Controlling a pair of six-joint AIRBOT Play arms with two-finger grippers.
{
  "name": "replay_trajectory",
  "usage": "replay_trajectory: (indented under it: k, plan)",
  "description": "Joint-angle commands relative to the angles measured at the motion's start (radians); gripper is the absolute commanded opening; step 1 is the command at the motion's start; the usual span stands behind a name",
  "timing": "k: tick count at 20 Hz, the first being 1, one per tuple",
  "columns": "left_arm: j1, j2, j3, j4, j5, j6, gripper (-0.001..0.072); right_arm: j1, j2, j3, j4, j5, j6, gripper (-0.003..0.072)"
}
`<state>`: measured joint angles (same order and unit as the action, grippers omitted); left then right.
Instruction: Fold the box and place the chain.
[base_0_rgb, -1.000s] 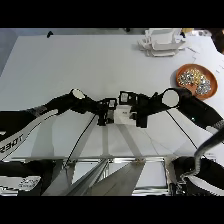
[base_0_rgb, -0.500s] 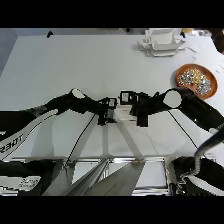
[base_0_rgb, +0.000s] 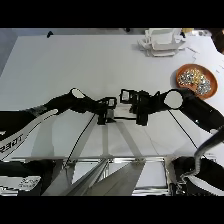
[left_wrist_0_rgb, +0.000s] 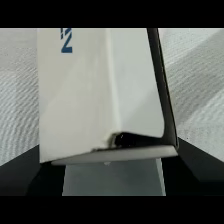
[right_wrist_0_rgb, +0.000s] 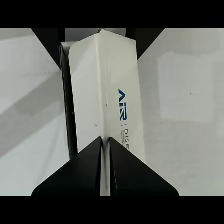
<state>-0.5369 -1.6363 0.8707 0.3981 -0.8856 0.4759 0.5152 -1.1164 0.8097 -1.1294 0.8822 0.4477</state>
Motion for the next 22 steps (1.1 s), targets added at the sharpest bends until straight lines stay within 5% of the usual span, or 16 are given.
replay_trajectory:
  k: [1,22]
  plan:
    - [-0.001,0.0,0.0,0.002,-0.002,0.002,0.0209,0.001,0.0,-0.022,0.001,-0.03,0.0,0.0041]
    - [-0.001,0.0,0.0,0.002,-0.002,0.002,0.0209,0.001,0.0,-0.045,-0.024,-0.114,0.158,0.006]
